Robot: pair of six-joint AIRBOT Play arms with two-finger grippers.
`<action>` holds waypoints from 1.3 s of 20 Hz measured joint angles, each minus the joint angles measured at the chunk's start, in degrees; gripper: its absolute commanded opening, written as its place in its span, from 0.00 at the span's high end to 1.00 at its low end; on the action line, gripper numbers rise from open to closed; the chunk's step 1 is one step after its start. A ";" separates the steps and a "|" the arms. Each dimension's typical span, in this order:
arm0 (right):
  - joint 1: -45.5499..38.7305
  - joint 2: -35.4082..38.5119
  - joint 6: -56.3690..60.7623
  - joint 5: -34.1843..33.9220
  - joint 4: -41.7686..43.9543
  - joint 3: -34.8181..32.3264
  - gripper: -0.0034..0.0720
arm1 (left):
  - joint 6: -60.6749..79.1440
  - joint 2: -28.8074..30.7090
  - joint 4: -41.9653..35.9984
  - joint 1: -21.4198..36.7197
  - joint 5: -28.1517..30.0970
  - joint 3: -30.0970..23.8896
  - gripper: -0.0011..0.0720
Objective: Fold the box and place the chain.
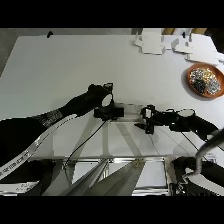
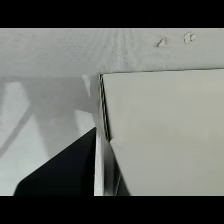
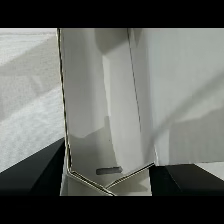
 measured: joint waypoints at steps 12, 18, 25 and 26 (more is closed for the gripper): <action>0.00 0.02 -0.11 -0.02 -0.07 0.00 0.41 | 0.11 -4.52 -0.26 0.07 -6.10 5.75 0.98; 0.00 0.00 0.09 -0.20 -0.02 0.00 0.41 | -0.37 -5.07 -1.11 0.00 -6.27 5.86 0.83; 0.00 0.02 0.02 0.09 0.04 0.00 0.41 | -0.24 -4.83 -0.96 0.04 -6.99 5.88 0.77; 0.00 0.00 0.07 -0.02 0.00 0.00 0.41 | -0.13 -4.55 -1.36 0.09 -6.93 5.92 0.56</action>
